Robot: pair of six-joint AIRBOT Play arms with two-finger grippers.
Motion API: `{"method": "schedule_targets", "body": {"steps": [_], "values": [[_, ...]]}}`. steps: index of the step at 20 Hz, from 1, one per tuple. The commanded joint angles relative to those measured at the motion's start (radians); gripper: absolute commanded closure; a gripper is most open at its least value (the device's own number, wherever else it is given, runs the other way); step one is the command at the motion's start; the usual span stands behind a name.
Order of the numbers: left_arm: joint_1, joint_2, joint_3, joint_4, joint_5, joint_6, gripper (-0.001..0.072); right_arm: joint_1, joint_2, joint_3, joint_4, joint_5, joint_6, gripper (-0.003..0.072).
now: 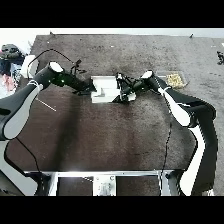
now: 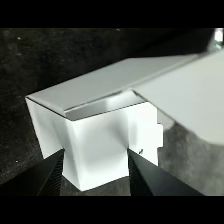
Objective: Fold the box and place the chain.
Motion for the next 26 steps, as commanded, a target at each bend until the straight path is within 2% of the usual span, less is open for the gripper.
{"method": "schedule_targets", "body": {"steps": [1, 9, 14, 18, 20, 23, 26], "values": [[-0.043, -0.001, 0.014, 0.087, 0.056, -0.117, 0.0271, 0.001, 0.000, 0.001, 0.000, 0.000, 0.001, 0.0328], [-0.108, -0.001, 0.033, 0.335, 0.083, -0.354, 0.0272, 0.001, 0.000, 0.001, 0.000, 0.000, 0.001, 0.0328], [-0.153, -0.034, 0.110, 0.494, -0.007, -0.490, 0.0281, 0.001, 0.000, 0.001, 0.001, 0.001, 0.001, 0.0328], [-0.189, -0.047, 0.160, 0.626, -0.037, -0.585, 0.0291, 0.001, 0.000, 0.001, 0.000, 0.000, 0.001, 0.0328], [-0.212, -0.080, 0.215, 0.678, -0.082, -0.635, 0.0291, 0.001, 0.000, 0.001, 0.001, 0.000, 0.001, 0.0328], [-0.246, -0.167, 0.370, 0.766, -0.219, -0.689, 0.0292, 0.001, 0.000, 0.001, 0.000, 0.000, 0.001, 0.0328], [-0.272, -0.231, 0.493, 0.877, -0.343, -0.722, 0.0343, 0.001, 0.000, 0.001, 0.000, 0.001, 0.001, 0.0328]]}}
